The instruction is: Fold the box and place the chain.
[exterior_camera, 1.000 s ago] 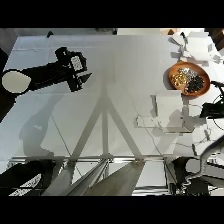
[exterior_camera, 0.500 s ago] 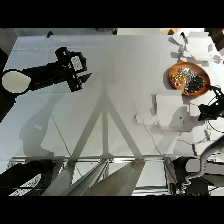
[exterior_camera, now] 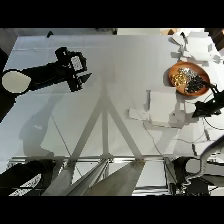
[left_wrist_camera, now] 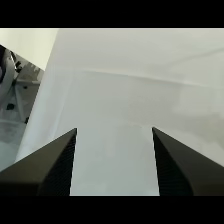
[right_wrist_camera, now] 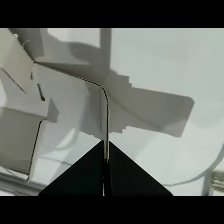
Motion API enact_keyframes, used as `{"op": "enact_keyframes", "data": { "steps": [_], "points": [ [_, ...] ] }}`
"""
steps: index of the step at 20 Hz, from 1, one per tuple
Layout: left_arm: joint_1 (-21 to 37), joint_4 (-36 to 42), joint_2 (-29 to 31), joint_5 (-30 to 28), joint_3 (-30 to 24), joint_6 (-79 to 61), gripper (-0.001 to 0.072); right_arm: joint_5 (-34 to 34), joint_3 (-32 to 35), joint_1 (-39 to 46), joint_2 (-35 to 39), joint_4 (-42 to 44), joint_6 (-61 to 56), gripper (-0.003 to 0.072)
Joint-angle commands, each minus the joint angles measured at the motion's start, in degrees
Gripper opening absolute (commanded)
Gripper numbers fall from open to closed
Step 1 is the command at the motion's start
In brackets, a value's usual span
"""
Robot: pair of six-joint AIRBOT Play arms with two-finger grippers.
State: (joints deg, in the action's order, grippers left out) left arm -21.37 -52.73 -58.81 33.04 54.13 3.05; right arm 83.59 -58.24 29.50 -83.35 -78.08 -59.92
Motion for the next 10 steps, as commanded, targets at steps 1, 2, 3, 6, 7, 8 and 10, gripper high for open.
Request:
{"op": "enact_keyframes", "data": {
  "steps": [1,2,3,6,7,8,10],
  "points": [
    [0.0,0.0,0.0,0.0,0.0,0.0,0.0531,-3.0,0.3,-5.0,2.5,6.2,4.7,0.0006],
    [0.0,0.0,0.0,0.0,0.0,0.0,0.0531,-3.5,0.3,-6.7,3.2,8.5,5.4,0.0006],
    [0.0,0.0,0.0,0.0,0.0,0.0,0.0531,-4.1,0.5,-8.3,4.1,11.6,6.6,0.0005],
    [0.0,0.0,0.0,0.0,0.0,0.0,0.0531,-9.0,2.7,-12.4,7.6,21.6,10.3,0.0005],
    [0.0,0.0,0.0,0.0,0.0,0.0,0.0531,-11.3,4.0,-13.7,8.7,24.6,11.2,0.0005],
    [0.0,0.0,0.0,0.0,0.0,0.0,0.0531,-13.8,5.6,-14.7,9.6,27.0,11.9,0.0005],
    [0.0,0.0,0.0,0.0,0.0,0.0,0.0531,-19.2,10.1,-16.8,11.2,32.1,14.6,0.0005]
  ]
}}
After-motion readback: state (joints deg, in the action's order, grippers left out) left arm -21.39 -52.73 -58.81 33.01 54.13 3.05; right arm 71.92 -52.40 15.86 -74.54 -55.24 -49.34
